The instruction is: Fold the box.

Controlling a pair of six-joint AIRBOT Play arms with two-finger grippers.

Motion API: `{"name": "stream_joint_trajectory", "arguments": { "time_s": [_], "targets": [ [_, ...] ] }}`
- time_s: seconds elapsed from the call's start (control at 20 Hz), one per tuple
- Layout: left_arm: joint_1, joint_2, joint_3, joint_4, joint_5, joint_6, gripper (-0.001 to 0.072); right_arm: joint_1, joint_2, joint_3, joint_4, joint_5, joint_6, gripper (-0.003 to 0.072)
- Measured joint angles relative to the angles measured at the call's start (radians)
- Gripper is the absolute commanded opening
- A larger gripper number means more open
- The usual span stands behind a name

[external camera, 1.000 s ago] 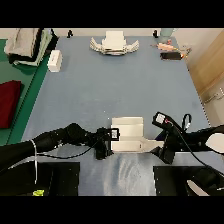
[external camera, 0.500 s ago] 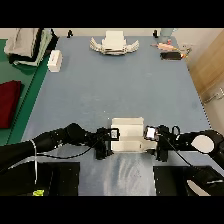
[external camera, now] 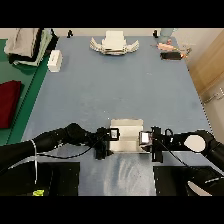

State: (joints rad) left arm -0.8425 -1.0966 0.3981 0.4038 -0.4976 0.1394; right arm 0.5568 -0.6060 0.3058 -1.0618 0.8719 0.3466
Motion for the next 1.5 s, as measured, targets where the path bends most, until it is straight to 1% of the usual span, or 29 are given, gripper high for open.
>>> {"name": "stream_joint_trajectory", "arguments": {
  "time_s": [0.05,0.1,0.15,0.2,0.35,0.4,0.45,1.0,1.1,1.2,1.25,1.3,1.35,1.5],
  "targets": [
    [0.000,0.000,0.000,0.000,0.000,0.000,0.0623,0.005,-0.002,0.000,0.000,-0.008,-0.001,0.0307],
    [0.000,0.000,0.000,0.000,0.000,0.000,0.0623,0.008,-0.003,0.000,0.001,-0.013,-0.004,0.0424],
    [0.000,0.000,0.000,0.000,0.000,0.001,0.0623,0.011,-0.003,0.000,0.003,-0.017,-0.004,0.0488],
    [0.000,0.000,0.000,0.001,0.000,0.002,0.0623,0.013,-0.005,0.000,0.007,-0.017,-0.005,0.0509],
    [0.000,0.000,0.000,0.001,0.000,0.002,0.0623,0.015,-0.005,-0.005,0.023,-0.021,-0.007,0.0517],
    [0.000,0.000,0.000,0.001,0.000,0.002,0.0623,0.015,-0.005,-0.008,0.027,-0.022,-0.008,0.0599],
    [0.000,0.000,0.000,0.001,0.000,0.002,0.0623,0.016,-0.005,-0.011,0.032,-0.024,-0.011,0.0660],
    [0.000,0.000,0.000,0.000,-0.001,0.002,0.0623,0.016,-0.005,-0.024,0.048,-0.034,-0.040,0.0665],
    [0.000,0.000,0.000,0.000,-0.001,0.002,0.0622,0.016,-0.005,-0.024,0.048,-0.034,-0.041,0.0627],
    [0.000,0.000,0.000,0.000,0.000,0.002,0.0623,0.016,-0.003,-0.024,0.029,-0.026,-0.029,0.0285],
    [0.000,0.000,0.000,-0.001,0.000,0.002,0.0623,0.017,-0.001,-0.023,0.005,-0.013,0.007,0.0186],
    [0.000,0.000,0.000,-0.003,0.000,0.000,0.0622,0.018,0.004,-0.017,-0.034,-0.007,0.070,0.0062],
    [0.000,0.000,0.000,-0.003,0.000,-0.001,0.0623,0.018,0.009,-0.008,-0.079,-0.006,0.153,0.0008],
    [0.000,0.000,0.000,-0.002,0.000,0.000,0.0622,0.017,0.027,0.044,-0.270,0.060,0.495,0.0004]
  ]
}}
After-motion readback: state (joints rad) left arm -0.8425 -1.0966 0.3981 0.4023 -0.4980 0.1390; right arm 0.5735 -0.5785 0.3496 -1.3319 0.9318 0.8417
